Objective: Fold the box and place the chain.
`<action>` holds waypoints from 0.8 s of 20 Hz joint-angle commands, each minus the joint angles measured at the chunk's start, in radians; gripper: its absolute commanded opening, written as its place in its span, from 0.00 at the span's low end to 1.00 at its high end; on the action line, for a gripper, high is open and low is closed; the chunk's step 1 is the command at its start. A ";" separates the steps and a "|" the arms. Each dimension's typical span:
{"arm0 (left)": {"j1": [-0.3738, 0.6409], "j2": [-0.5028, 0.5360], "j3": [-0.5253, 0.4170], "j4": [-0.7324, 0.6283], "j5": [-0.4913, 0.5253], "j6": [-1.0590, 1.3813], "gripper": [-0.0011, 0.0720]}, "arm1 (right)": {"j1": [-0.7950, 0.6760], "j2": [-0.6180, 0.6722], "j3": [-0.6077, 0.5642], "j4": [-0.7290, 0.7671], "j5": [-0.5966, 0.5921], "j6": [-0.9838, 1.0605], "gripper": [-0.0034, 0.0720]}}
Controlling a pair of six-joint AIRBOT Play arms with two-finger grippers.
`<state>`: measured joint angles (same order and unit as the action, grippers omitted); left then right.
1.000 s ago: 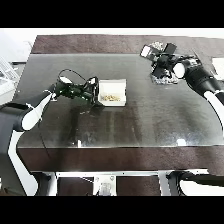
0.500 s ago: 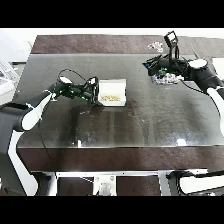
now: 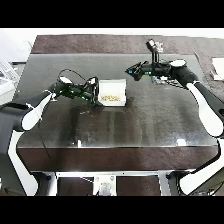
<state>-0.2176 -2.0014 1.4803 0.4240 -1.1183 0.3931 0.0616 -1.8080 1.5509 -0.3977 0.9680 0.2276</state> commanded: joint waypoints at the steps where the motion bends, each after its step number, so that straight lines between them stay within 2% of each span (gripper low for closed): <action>1: 0.000 0.001 0.001 0.000 0.000 0.000 0.68 | 0.038 -0.026 0.039 -0.131 0.055 0.053 0.30; 4: 0.000 0.001 0.001 0.000 0.000 0.000 0.68 | 0.064 -0.026 0.050 -0.192 0.137 0.053 0.30; 9: 0.000 0.001 0.001 0.000 0.000 0.000 0.68 | 0.067 -0.023 0.114 -0.199 0.345 0.088 0.30; 12: 0.000 0.001 0.001 0.000 0.000 0.000 0.68 | 0.080 -0.022 0.120 -0.213 0.365 0.094 0.36; 16: 0.000 0.001 0.001 0.000 0.000 0.000 0.68 | 0.118 -0.022 0.120 -0.305 0.360 0.105 0.41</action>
<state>-0.2176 -2.0014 1.4803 0.4244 -1.1183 0.3935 0.1581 -1.8305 1.6665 -0.6491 1.3090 0.3210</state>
